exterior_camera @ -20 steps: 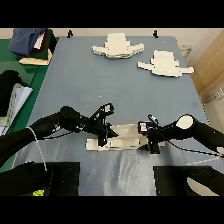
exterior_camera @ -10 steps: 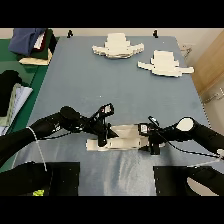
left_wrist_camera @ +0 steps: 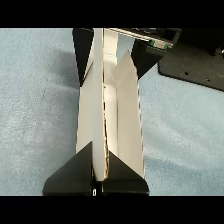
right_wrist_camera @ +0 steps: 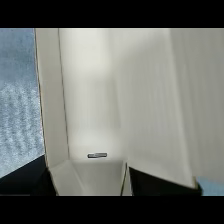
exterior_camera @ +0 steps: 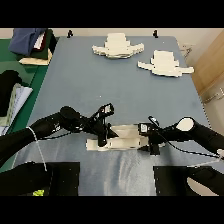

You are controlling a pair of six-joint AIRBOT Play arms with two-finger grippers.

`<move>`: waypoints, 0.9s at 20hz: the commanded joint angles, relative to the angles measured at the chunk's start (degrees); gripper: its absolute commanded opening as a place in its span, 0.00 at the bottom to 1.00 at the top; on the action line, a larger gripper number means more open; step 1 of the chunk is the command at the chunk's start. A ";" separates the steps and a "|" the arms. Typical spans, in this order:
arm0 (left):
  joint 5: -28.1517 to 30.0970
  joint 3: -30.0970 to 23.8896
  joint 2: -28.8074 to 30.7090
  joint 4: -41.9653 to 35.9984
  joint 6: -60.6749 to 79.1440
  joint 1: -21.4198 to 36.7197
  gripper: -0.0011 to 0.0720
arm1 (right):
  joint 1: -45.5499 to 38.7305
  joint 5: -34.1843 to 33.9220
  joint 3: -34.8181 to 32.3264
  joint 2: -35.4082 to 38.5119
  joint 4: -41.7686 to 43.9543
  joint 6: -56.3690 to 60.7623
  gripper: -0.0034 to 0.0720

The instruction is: Fold the box.

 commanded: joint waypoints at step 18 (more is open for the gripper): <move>0.00 0.02 -0.04 0.00 0.02 0.00 0.04 | 0.39 -1.73 -1.25 -0.92 0.13 -0.15 0.72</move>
